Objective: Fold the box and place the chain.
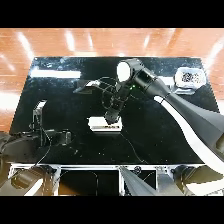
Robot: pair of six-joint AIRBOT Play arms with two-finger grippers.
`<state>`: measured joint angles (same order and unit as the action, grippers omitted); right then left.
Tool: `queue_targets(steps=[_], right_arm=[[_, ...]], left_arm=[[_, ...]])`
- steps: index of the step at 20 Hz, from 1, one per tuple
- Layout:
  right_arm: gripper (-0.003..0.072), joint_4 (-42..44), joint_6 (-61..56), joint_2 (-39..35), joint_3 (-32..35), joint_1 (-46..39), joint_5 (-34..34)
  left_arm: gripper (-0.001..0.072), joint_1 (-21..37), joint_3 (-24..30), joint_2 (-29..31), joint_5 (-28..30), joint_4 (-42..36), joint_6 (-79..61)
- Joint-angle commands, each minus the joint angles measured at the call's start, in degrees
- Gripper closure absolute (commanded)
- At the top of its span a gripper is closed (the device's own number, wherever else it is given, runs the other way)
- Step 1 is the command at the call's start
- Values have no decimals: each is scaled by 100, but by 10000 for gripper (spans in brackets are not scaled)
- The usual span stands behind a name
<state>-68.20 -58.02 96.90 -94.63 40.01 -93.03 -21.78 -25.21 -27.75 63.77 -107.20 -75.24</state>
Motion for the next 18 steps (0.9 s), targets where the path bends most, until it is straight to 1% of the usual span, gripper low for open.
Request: queue_targets(steps=[1,6,9,12,18], right_arm=[[46,-118,153,4,48,35,-28],[46,-131,302,26,293,39,153],[46,-162,376,28,299,39,337],[46,-431,494,44,299,81,420],[47,-426,708,133,299,181,498]], left_arm=[[197,4,0,-90,-153,-20,-4],[197,4,0,-118,-286,-20,-4],[197,4,0,-118,-409,-22,-4],[197,4,0,-118,-407,-22,-4],[197,4,0,-118,-409,-20,-4]])
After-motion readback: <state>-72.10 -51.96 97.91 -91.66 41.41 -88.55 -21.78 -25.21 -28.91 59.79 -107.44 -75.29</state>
